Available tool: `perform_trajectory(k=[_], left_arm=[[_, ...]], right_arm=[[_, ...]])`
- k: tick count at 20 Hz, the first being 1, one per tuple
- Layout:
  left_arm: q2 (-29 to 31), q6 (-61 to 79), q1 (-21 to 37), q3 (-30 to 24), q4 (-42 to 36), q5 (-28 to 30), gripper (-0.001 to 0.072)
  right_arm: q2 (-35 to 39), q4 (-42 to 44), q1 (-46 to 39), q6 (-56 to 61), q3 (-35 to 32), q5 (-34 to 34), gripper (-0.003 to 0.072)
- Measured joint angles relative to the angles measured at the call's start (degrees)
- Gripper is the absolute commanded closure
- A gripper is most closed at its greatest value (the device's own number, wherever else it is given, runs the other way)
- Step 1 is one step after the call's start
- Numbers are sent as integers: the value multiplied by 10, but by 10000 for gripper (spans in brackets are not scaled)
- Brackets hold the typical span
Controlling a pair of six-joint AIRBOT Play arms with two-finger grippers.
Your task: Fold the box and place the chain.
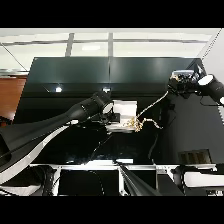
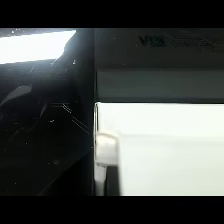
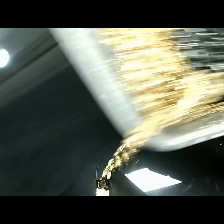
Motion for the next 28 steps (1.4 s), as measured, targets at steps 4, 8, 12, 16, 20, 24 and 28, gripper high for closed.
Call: perform_trajectory(k=[4, 8, 12, 16, 20, 24, 28], left_arm=[[0, 0, 0, 0, 0, 0, 677], [0, 0, 0, 0, 0, 0, 677], [0, 0, 0, 0, 0, 0, 677], [0, 0, 0, 0, 0, 0, 677], [0, 0, 0, 0, 0, 0, 677], [0, 0, 0, 0, 0, 0, 677], [0, 0, 0, 0, 0, 0, 677]], right_arm=[[142, -21, 24, -52, 2, 80, 662], [297, -20, 32, -73, 2, 183, 662], [403, 42, 34, -83, 2, 277, 662], [443, 119, 35, -105, -2, 332, 662], [453, 151, 63, -116, -55, 339, 662], [453, 199, 124, -119, -133, 274, 662], [435, 226, 201, -117, -182, 179, 662]])
